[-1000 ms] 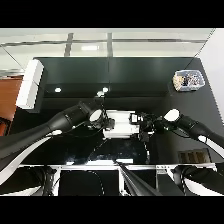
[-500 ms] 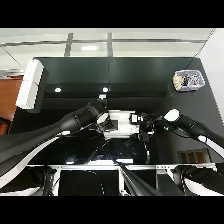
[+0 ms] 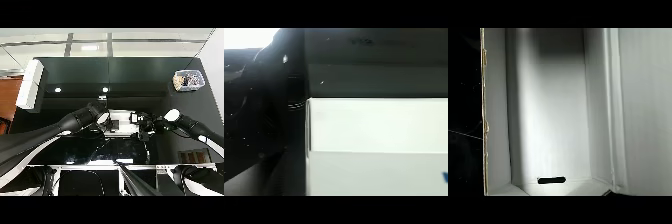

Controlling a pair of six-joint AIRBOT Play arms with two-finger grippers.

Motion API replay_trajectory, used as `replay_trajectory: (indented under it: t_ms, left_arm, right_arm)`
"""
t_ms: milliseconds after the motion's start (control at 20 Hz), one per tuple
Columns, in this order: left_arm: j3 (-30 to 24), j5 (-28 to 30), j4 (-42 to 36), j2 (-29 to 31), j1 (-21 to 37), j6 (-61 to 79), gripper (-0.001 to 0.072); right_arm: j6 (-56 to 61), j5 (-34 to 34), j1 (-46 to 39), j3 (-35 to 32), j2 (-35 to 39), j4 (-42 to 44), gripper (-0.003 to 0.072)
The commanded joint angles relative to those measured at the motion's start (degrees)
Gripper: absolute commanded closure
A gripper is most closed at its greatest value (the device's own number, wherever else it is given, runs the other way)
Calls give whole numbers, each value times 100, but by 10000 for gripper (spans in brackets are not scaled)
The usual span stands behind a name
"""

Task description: Fold the box and place the chain.

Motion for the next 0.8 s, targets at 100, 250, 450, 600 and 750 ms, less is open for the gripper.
replay_trajectory:
  t_ms: [100,250,450,600,750]
  left_arm:
    - [7,-7,131,-9,0,0,442]
    - [7,37,179,-9,0,17,685]
    - [7,195,188,-9,0,20,687]
    - [7,188,188,-9,0,125,687]
    - [7,188,184,-9,0,131,686]
  right_arm:
    - [2,9,0,-2,-2,2,560]
    - [2,4,0,-2,-2,7,561]
    - [0,11,0,-2,-2,4,560]
    - [0,15,0,-2,-2,4,561]
    - [2,61,0,-2,-2,2,559]
